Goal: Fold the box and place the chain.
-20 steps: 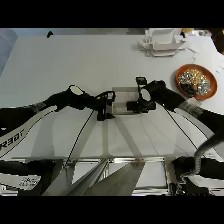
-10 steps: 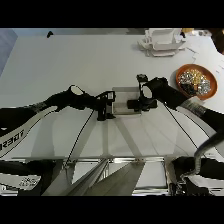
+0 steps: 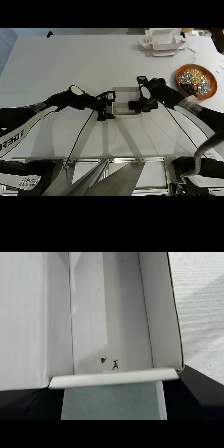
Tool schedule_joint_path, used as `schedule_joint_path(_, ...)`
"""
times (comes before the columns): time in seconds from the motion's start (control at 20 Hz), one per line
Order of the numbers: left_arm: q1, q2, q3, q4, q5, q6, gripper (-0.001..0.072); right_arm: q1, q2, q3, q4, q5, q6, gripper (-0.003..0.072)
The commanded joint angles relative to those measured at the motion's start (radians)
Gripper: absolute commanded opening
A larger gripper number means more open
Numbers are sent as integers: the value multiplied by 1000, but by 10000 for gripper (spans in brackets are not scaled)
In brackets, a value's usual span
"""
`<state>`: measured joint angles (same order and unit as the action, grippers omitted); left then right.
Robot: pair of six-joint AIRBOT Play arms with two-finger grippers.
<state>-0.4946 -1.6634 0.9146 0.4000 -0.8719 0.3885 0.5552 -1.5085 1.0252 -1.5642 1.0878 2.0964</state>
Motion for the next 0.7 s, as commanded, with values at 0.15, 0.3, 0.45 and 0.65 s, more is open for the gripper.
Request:
schedule_joint_path(0.15, 0, 0, 0, 0, 0, 0, 13, 0, -14, 1, 5, 5, 0, 22)
schedule_joint_path(0.3, 0, 0, 0, 0, 0, 0, 13, 0, -14, 1, 5, 5, 0, 19)
schedule_joint_path(0.45, 0, 0, 0, 0, 0, 0, 13, 0, -9, 1, 5, 5, -27, 231)
schedule_joint_path(0.65, 0, 0, 0, 0, 0, 0, 13, -1, 70, 1, -12, 55, -161, 300)
